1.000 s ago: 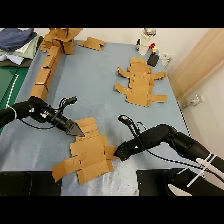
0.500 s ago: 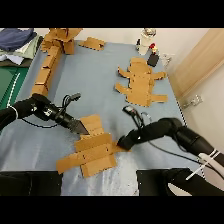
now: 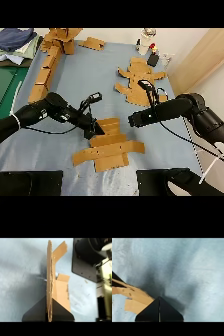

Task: Fold the box.

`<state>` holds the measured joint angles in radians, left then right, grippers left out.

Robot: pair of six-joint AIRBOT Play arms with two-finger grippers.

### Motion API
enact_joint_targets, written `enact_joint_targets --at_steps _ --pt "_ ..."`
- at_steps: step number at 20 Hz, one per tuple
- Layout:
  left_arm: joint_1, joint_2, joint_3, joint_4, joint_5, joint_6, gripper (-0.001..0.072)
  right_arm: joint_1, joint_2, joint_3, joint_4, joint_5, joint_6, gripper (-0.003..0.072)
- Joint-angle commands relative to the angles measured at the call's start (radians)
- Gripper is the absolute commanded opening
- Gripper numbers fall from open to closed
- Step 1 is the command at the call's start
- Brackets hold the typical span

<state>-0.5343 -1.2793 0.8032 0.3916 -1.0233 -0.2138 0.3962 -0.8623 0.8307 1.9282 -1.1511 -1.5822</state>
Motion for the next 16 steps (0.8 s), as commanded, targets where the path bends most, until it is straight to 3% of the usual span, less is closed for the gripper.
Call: enact_joint_targets --at_steps 1,7,12,16 --pt "-0.071 0.009 0.001 0.031 0.075 0.098 0.0014 0.036 0.001 -0.027 0.010 0.004 0.084 0.0003" --pt "-0.196 0.067 -0.003 0.211 0.232 0.007 0.0013 0.036 0.001 -0.075 -0.030 0.095 0.137 0.0003" --pt "-0.224 0.140 -0.046 0.169 0.239 -0.010 0.0013 0.036 0.001 -0.075 -0.050 0.126 0.153 0.0002" --pt "-0.238 0.218 -0.104 0.169 0.300 -0.015 0.0013 0.036 0.001 -0.075 -0.065 0.127 0.153 0.0002"
